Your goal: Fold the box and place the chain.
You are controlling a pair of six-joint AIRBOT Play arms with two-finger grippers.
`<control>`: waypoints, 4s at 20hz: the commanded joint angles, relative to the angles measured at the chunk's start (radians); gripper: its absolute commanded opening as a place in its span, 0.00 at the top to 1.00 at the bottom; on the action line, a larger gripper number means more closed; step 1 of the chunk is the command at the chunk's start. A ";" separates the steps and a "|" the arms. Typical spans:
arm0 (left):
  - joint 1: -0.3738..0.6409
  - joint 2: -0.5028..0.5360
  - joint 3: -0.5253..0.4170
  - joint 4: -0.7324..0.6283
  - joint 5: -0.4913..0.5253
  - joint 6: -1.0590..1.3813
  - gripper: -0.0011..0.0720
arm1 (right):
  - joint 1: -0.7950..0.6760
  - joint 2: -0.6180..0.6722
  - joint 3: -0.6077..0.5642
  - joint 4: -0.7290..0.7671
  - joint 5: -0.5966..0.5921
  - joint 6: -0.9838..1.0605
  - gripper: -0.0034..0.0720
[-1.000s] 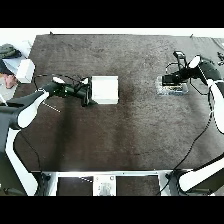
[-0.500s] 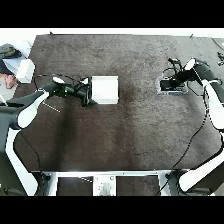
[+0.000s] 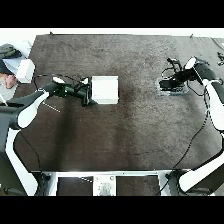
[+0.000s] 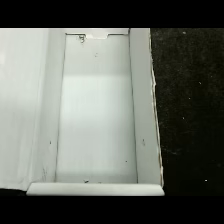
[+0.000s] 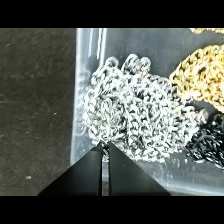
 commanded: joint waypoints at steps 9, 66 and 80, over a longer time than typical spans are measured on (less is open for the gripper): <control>0.000 0.000 0.000 0.000 0.000 0.000 0.66 | 0.001 0.457 0.001 0.131 -0.095 -0.033 0.96; 0.000 0.000 0.000 0.000 0.000 0.000 0.66 | 0.074 0.623 -0.904 0.336 -0.681 0.154 0.36; 0.000 0.000 0.000 0.000 0.000 0.000 0.66 | 0.175 0.225 -0.685 0.523 -0.947 0.201 0.45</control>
